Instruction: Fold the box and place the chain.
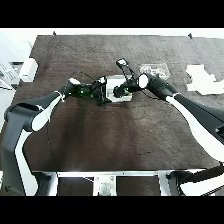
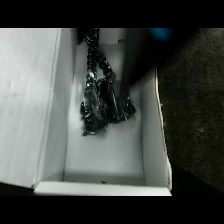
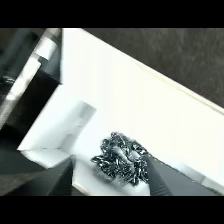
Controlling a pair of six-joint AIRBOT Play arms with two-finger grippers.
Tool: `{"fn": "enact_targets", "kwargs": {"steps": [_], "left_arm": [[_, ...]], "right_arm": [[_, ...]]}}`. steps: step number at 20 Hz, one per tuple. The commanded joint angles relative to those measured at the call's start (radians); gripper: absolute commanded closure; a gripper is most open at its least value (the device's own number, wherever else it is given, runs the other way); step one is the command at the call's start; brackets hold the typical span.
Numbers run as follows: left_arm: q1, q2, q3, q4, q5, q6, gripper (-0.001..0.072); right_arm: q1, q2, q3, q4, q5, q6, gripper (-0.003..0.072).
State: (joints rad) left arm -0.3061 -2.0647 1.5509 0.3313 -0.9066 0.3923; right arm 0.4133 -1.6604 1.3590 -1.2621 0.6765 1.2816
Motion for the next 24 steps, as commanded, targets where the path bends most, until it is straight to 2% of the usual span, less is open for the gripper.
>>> {"fn": "enact_targets", "kwargs": {"steps": [1,4,6,9,13,17,19,21,24], "left_arm": [[0.0,0.0,0.0,0.0,-0.001,0.0,0.0243],[0.0,0.0,0.0,0.0,0.0,0.0,0.0243],[0.0,0.0,0.0,0.0,0.0,0.0,0.0243],[0.0,0.0,0.0,-0.001,-0.001,0.0,0.0243],[0.0,0.0,0.0,-0.001,-0.002,0.0,0.0243],[0.0,0.0,0.0,-0.002,-0.002,0.0,0.0243],[0.0,0.0,0.0,-0.002,-0.001,0.0,0.0243],[0.0,0.0,0.0,-0.002,-0.001,0.0,0.0243],[0.0,0.0,0.0,-0.002,-0.002,0.0,0.0243]], "right_arm": [[-0.037,0.027,0.021,0.001,0.035,0.0,0.0164],[-0.126,0.17,0.004,-0.039,0.06,0.001,0.0166],[-0.23,0.187,-0.022,-0.032,0.055,0.032,0.0165],[-0.37,0.082,-0.034,0.094,0.037,-0.031,0.0164],[-0.445,-0.108,0.023,0.388,0.02,-0.274,0.0165],[-0.446,-0.212,0.132,0.434,0.028,-0.346,0.0173],[-0.446,-0.249,0.165,0.515,0.04,-0.421,0.0216],[-0.448,-0.272,0.178,0.601,0.051,-0.493,0.0237],[-0.451,-0.272,0.178,0.608,0.053,-0.552,0.025]]}}
